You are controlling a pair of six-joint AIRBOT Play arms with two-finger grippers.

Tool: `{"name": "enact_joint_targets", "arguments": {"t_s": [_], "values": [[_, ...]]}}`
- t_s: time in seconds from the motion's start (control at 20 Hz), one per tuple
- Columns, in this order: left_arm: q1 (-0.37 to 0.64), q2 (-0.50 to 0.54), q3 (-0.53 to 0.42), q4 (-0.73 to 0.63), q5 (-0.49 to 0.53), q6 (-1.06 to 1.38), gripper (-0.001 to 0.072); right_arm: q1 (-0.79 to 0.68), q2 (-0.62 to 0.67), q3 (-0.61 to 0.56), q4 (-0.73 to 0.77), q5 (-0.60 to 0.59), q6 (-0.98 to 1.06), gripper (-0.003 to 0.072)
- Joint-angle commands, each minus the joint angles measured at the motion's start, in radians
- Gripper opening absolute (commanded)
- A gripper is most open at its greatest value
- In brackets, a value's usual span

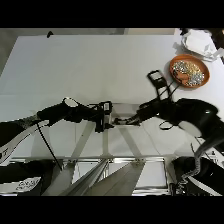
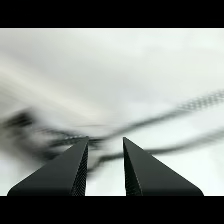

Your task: Fold the box and place the chain.

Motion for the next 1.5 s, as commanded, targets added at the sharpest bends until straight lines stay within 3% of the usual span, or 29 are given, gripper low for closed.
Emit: {"name": "enact_joint_targets", "arguments": {"t_s": [0.0, 0.1, 0.25, 0.5, 0.7, 1.05, 1.2, 1.45], "values": [[0.0, 0.0, 0.0, 0.0, 0.0, 0.0, 0.0325, -0.243, 0.043, 0.0, -0.111, 0.057, 0.046, 0.0248], [0.0, 0.0, 0.0, 0.0, 0.0, 0.0, 0.0325, -0.381, -0.019, 0.0, -0.11, -0.04, 0.046, 0.03], [0.0, 0.0, 0.0, 0.0, 0.0, 0.0, 0.0325, -0.524, -0.178, 0.0, -0.106, -0.179, 0.046, 0.03], [0.0, 0.0, 0.0, 0.0, 0.0, 0.0, 0.0325, -0.558, -0.468, 0.0, -0.106, -0.47, 0.126, 0.03], [0.0, 0.0, 0.0, 0.0, 0.0, 0.0, 0.0325, -0.559, -0.591, 0.001, -0.106, -0.647, 0.305, 0.0271], [0.0, 0.0, 0.0, 0.0, 0.0, 0.0, 0.0325, -0.661, -0.643, 0.044, -0.106, -0.679, 0.365, 0.0271], [0.0, 0.0, 0.0, 0.0, 0.0, 0.0, 0.0325, -0.673, -0.645, 0.047, -0.106, -0.744, 0.365, 0.0265], [0.0, 0.0, 0.0, 0.0, 0.001, 0.0, 0.0325, -0.673, -0.701, 0.081, -0.106, -0.745, 0.364, 0.0264]]}}
